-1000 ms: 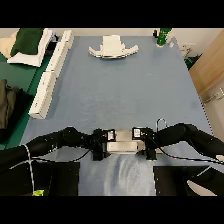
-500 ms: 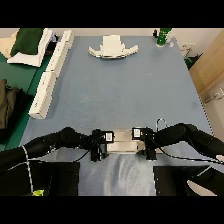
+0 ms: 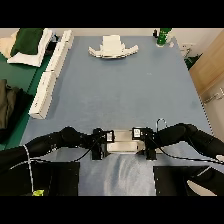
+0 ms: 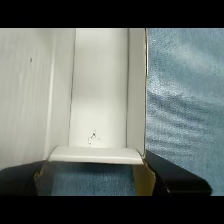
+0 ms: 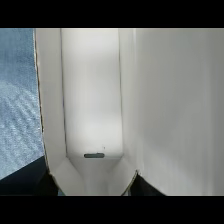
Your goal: Fold the box.
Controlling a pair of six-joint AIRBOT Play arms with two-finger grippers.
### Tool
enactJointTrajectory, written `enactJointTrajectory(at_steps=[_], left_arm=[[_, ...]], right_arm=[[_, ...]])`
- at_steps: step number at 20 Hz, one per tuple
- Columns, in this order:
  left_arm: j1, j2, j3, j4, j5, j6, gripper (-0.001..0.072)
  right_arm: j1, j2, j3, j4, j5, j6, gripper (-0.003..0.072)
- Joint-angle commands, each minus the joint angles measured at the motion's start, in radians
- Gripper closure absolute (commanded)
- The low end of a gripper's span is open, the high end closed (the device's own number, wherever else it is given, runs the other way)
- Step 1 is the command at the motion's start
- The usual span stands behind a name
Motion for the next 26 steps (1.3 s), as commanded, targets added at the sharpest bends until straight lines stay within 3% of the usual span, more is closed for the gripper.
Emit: enactJointTrajectory(at_steps=[1, 8, 9, 10, 26], left_arm=[[0.0, -0.006, 0.003, -0.004, -0.007, 0.026, 0.0009], [-0.031, -0.008, 0.005, -0.019, 0.006, 0.024, 0.0021], [-0.031, -0.008, 0.005, -0.019, 0.01, 0.018, 0.0113], [-0.031, -0.008, 0.005, -0.019, 0.01, 0.017, 0.0125], [-0.031, -0.008, 0.005, -0.018, 0.01, 0.014, 0.0127]], right_arm=[[0.0, 0.0, 0.0, 0.0, 0.0, 0.0, 0.0172], [0.0, 0.0, 0.0, 0.0, 0.0, 0.0, 0.0172], [0.0, 0.0, 0.0, 0.0, 0.0, 0.0, 0.0172], [0.0, 0.0, 0.0, 0.0, 0.0, 0.0, 0.0172], [0.0, 0.0, 0.0, 0.0, 0.0, 0.0, 0.0172]])
